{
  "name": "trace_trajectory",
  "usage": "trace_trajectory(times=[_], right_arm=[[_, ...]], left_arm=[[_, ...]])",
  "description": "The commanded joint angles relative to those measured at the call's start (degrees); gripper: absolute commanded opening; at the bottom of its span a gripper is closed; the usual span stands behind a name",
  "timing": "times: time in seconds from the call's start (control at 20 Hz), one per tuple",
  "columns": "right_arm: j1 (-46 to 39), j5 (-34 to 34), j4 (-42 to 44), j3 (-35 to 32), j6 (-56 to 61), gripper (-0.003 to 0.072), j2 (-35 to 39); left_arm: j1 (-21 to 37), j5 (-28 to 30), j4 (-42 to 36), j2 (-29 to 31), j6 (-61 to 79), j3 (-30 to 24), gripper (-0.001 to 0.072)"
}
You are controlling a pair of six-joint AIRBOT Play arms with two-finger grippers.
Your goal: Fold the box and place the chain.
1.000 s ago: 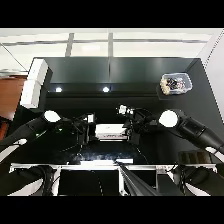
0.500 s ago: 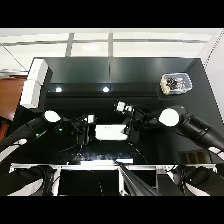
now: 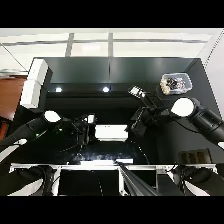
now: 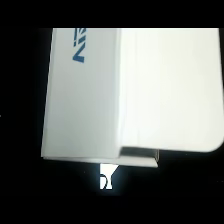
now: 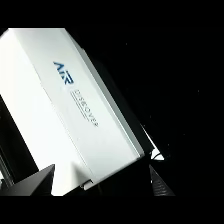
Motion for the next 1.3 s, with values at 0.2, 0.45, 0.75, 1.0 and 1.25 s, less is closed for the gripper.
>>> trace_trajectory(times=[0.2,0.45,0.75,1.0,1.25], right_arm=[[3.7,-0.2,0.7,0.0,-11.0,0.0695,-1.5],[7.8,-1.1,-1.9,0.0,-14.3,0.0623,-5.8],[7.8,-3.1,-2.0,0.0,-14.3,0.0202,-6.0],[7.8,-3.1,-1.8,0.0,-14.2,0.0445,-6.0],[7.8,-3.9,-4.1,0.9,-14.3,0.0674,-5.9]], left_arm=[[0.0,0.1,0.0,0.0,0.0,0.0,0.0443],[0.0,0.0,0.0,0.0,0.0,0.0,0.0443],[0.0,0.1,0.0,0.0,0.0,0.0,0.0443],[0.0,0.0,0.0,0.0,0.0,0.0,0.0443],[0.0,0.0,0.0,0.0,0.0,0.0,0.0443]])
